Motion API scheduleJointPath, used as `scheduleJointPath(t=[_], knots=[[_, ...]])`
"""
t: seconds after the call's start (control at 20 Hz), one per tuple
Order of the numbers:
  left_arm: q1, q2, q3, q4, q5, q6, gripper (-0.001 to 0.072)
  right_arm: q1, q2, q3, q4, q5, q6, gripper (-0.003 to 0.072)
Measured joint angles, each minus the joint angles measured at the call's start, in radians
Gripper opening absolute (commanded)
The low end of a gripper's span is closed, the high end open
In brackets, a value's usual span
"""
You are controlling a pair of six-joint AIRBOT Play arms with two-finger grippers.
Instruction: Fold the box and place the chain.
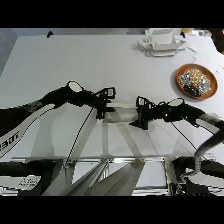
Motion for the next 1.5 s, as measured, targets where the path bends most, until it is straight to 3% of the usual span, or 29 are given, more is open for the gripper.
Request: scheduleJointPath(t=[0.15, 0.55, 1.5], knots=[[0.0, 0.0, 0.0, 0.0, 0.0, 0.0, 0.0011, -0.002, 0.0, 0.0, -0.014, -0.005, -0.002, 0.0471], [0.0, 0.0, 0.0, 0.0, 0.0, 0.0, 0.0011, -0.002, 0.001, 0.001, -0.067, -0.042, -0.002, 0.0434], [0.0, 0.0, 0.0, 0.0, 0.0, 0.0, 0.0011, -0.002, 0.001, 0.001, -0.079, -0.052, -0.002, 0.0436]])
